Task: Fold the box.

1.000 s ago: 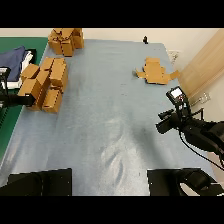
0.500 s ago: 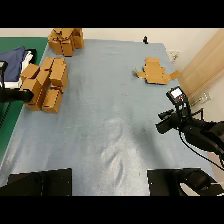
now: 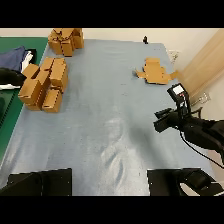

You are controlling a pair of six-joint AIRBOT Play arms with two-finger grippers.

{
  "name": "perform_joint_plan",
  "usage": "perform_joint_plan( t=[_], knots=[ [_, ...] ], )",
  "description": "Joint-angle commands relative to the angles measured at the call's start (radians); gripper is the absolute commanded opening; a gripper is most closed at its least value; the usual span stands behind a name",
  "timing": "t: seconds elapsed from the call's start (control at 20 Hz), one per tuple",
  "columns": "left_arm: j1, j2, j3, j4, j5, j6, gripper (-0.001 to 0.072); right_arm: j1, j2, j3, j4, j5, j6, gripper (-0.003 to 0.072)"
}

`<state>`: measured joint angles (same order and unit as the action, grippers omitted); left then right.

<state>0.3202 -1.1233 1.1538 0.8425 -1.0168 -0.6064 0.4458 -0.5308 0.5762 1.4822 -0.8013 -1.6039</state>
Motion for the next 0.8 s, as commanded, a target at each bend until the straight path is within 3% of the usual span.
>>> perform_joint_plan(
  t=[0.0, 0.15, 0.3, 0.4, 0.75],
  knots=[
    [-0.142, 0.029, 0.042, -0.092, -0.219, 0.026, 0.0016, 0.001, -0.093, 0.048, 0.229, 0.03, -0.043, 0.0004],
    [-0.403, 0.026, 0.032, -0.068, -0.211, 0.004, 0.0018, 0.005, -0.247, 0.103, 0.397, 0.068, -0.163, 0.0004],
    [-0.596, 0.027, 0.029, 0.01, -0.174, 0.003, 0.002, 0.011, -0.328, 0.158, 0.421, 0.086, -0.163, 0.0005],
    [-0.642, 0.027, 0.029, 0.018, -0.181, -0.032, 0.002, 0.009, -0.342, 0.16, 0.414, 0.081, -0.163, 0.0005],
    [-0.644, 0.027, 0.029, 0.005, -0.206, -0.127, 0.0021, 0.009, -0.343, 0.16, 0.413, 0.081, -0.163, 0.0005]
  ],
)
